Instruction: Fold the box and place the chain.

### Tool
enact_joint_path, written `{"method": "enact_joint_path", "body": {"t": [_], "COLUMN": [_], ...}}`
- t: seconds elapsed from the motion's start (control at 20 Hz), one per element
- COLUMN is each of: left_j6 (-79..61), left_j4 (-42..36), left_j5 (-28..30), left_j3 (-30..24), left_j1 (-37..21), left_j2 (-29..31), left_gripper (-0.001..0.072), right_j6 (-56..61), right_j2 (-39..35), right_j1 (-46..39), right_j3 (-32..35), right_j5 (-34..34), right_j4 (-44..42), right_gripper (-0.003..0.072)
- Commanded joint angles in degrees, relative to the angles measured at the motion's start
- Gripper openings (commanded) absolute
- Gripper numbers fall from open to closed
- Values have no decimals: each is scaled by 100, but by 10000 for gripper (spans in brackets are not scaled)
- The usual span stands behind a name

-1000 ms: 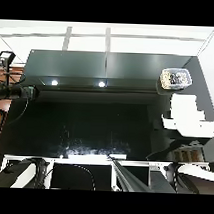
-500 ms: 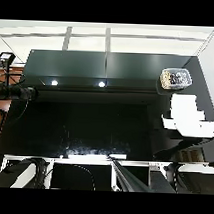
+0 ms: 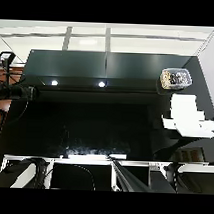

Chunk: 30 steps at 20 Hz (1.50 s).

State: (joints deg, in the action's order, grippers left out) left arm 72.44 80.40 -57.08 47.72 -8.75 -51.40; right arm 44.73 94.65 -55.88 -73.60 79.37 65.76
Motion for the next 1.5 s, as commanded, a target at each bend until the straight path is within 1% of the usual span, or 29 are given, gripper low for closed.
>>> {"method": "enact_joint_path", "body": {"t": [0.0,0.05,0.1,0.25,0.35,0.45,0.55,0.6,0.7,0.8,0.85,0.95,1.0,1.05,1.1,1.2,1.3,1.45], "left_j6": [-2,-2,-2,-2,-2,-2,-2,0,0,-2,-11,-20,-17,-13,-13,-13,-33,-885], "left_j4": [-35,-35,-35,-35,-35,-35,-50,-164,-577,-1108,-1276,-1403,-1405,-1440,-1578,-2083,-2756,-4063], "left_j5": [4,2,4,4,2,11,4,-7,-61,-37,-15,70,173,310,485,763,798,782], "left_j3": [4,4,4,4,4,4,2,0,-7,-83,-149,-330,-452,-575,-713,-903,-929,-927], "left_j1": [-2,-2,-2,-2,-2,-2,-2,-2,2,61,144,444,654,872,1099,1497,1773,1950], "left_j2": [-4,-4,-4,-4,-2,-4,-2,-2,-2,-2,-2,-2,-4,-4,-9,-96,-420,-1185], "left_gripper": [709,709,709,710,709,709,709,696,610,623,625,629,668,713,713,713,713,713], "right_j6": [-22,50,92,330,411,411,330,256,11,-520,-758,-1349,-1547,-1587,-1585,-1580,-1534,-1410], "right_j2": [7,2,-4,-28,-186,-367,-546,-667,-1047,-1545,-1851,-2511,-2870,-3161,-3432,-3716,-3731,-3731], "right_j1": [44,46,46,66,149,295,518,660,1027,1486,1759,2406,2809,3213,3676,4562,5399,6299], "right_j3": [-7,-7,-7,9,199,503,863,1071,1622,2341,2789,3735,4199,4555,4889,5368,5600,5637], "right_j5": [496,662,863,1392,1436,1425,1412,1311,874,404,133,-212,-535,-944,-1427,-2168,-2669,-3268], "right_j4": [-15,-15,-17,-203,-455,-920,-1641,-1954,-2498,-3193,-3685,-5036,-5517,-5718,-5792,-5827,-5851,-5923], "right_gripper": [117,115,6,10,10,10,10,10,11,11,10,11,11,11,11,10,11,11]}}
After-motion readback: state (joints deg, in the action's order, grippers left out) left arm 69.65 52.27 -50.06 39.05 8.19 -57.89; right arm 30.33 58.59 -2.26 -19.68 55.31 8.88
